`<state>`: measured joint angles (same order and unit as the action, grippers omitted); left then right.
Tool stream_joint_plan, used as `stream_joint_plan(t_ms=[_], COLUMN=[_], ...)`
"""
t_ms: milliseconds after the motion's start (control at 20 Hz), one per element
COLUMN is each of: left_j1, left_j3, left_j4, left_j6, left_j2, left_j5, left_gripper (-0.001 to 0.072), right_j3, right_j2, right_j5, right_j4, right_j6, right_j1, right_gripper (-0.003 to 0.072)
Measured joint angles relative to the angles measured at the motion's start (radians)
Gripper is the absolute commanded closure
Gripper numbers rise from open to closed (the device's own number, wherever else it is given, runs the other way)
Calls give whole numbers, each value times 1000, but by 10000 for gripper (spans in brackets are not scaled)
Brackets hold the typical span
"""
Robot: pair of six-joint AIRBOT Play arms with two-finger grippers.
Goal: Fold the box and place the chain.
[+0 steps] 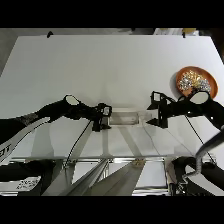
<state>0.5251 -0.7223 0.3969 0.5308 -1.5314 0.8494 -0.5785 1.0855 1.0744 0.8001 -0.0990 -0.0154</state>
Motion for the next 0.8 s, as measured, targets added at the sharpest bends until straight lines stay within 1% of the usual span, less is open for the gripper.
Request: stream_joint_plan(t_ms=[50,100,200,250,300,350,400,500,600,700,800], left_j1=[0,0,0,0,0,0,0,0,0,0,0], left_j3=[0,0,0,0,0,0,0,0,0,0,0], left_j4=[0,0,0,0,0,0,0,0,0,0,0], left_j6=[0,0,0,0,0,0,0,0,0,0,0], left_j2=[0,0,0,0,0,0,0,0,0,0,0], left_j5=[0,0,0,0,0,0,0,0,0,0,0], left_gripper=[457,457,457,457,457,457,457,457,457,457,457], right_j3=[0,0,0,0,0,0,0,0,0,0,0], right_j2=[-30,-60,-103,-117,-126,-134,-138,-145,-146,-139,-120], right_j5=[19,41,95,124,150,179,206,248,248,191,98], right_j4=[-11,-35,-97,-130,-154,-171,-180,-196,-204,-211,-223], right_j6=[16,30,51,66,82,101,111,124,131,137,147], right_j1=[21,40,61,64,61,52,42,8,-40,-99,-154], right_gripper=[102,162,174,298,516,639,668,669,669,670,670])
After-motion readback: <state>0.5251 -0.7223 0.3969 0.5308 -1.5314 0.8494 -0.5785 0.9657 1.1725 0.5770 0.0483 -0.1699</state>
